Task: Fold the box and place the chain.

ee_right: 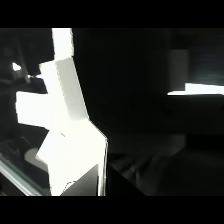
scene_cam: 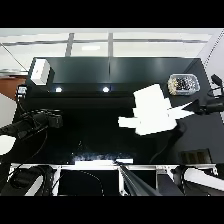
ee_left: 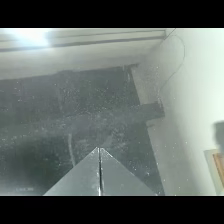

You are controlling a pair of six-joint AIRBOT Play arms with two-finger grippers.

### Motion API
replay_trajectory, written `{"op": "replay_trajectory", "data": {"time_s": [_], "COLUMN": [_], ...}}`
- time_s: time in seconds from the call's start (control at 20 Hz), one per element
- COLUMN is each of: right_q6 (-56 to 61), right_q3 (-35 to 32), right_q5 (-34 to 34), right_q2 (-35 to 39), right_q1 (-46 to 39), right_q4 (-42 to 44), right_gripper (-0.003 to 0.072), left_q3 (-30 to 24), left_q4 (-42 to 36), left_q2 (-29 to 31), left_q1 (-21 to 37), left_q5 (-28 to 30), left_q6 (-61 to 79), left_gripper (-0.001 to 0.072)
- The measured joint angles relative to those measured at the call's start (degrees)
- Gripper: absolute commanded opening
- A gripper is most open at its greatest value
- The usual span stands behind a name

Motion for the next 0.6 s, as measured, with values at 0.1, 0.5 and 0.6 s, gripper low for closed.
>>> {"op": "replay_trajectory", "data": {"time_s": [0.1, 0.5, 0.6], "right_q6": [0.2, 4.0, 4.0], "right_q3": [-5.2, -24.2, -26.6], "right_q5": [-3.1, -29.1, -37.9], "right_q2": [4.8, 19.3, 20.3], "right_q1": [4.4, 35.2, 44.5], "right_q4": [3.5, 11.2, 11.6], "right_gripper": [0.0044, 0.0044, 0.0044], "left_q3": [0.0, 0.0, 0.0], "left_q4": [-0.1, -3.4, -5.0], "left_q2": [0.0, -1.3, -3.3], "left_q1": [0.0, -0.1, -0.1], "left_q5": [0.7, 1.3, 1.3], "left_q6": [0.0, 0.0, 0.0], "left_gripper": [0.0028, 0.0028, 0.0033]}}
